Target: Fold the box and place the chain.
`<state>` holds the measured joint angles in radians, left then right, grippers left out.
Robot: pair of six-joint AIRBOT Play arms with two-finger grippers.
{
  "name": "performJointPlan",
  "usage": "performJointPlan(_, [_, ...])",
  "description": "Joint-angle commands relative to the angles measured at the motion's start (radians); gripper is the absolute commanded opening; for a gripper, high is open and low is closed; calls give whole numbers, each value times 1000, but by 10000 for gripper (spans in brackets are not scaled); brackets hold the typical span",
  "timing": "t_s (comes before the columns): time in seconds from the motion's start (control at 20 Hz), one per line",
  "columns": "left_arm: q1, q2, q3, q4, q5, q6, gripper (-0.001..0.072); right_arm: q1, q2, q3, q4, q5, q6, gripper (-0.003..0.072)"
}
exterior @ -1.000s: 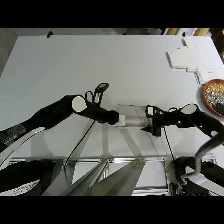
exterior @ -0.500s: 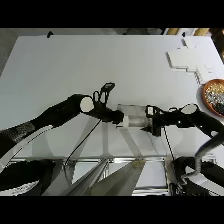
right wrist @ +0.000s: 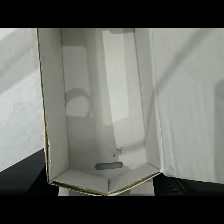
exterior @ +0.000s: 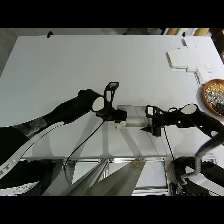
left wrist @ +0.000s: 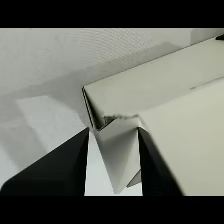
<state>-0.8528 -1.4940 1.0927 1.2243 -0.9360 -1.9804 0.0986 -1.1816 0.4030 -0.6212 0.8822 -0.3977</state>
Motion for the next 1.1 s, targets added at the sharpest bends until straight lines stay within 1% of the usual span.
performJointPlan(0.0, [-29,-79,113,95,-171,-113,339,0,0,0,0,0,0,413])
performJointPlan(0.1, [-45,-127,180,133,-238,-189,325,0,0,0,0,0,0,413])
performJointPlan(0.2, [-63,-156,221,157,-246,-248,257,0,0,0,0,0,0,413])
performJointPlan(0.3, [-73,-177,245,181,-264,-308,242,0,0,0,0,0,0,413])
performJointPlan(0.45, [-79,-210,276,189,-322,-339,242,0,0,0,0,0,0,413])
performJointPlan(0.7, [-76,-256,373,187,-412,-340,244,0,0,0,0,0,0,413])
performJointPlan(1.05, [-78,-300,377,180,-430,-362,247,0,0,0,0,0,0,413])
